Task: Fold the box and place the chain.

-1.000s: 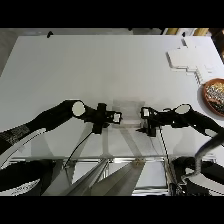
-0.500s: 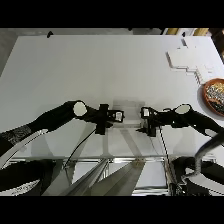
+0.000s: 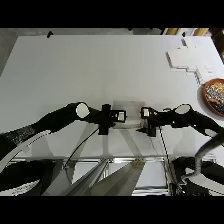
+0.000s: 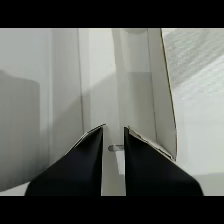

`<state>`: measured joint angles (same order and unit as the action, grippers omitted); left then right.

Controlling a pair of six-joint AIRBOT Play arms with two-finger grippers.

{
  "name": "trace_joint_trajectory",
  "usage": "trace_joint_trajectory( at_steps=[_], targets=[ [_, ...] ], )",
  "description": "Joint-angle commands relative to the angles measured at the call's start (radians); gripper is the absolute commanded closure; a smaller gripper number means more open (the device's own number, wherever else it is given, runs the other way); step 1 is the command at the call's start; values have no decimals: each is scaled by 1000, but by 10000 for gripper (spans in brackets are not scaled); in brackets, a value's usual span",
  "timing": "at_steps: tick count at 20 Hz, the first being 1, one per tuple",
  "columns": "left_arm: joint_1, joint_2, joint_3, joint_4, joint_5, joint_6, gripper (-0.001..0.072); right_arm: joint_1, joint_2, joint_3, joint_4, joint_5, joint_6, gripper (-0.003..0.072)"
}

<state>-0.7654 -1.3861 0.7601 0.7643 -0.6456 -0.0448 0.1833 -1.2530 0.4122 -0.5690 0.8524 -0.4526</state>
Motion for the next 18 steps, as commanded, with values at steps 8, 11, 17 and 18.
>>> trace_joint_trajectory(
  at_steps=[8, 11, 17, 18],
  targets=[
    [-21, -9, 2, -10, 2, 45, 175, 0, 0, 0, 1, 0, 2, 287],
    [-18, 4, 2, -5, -23, 31, 183, 0, 0, 0, 1, 0, 2, 287],
    [53, 175, 2, 179, -156, -364, 464, 0, 0, 0, 1, 0, 2, 287],
    [76, 210, 2, 238, -202, -450, 503, 0, 0, 0, 1, 0, 2, 287]
  ],
)
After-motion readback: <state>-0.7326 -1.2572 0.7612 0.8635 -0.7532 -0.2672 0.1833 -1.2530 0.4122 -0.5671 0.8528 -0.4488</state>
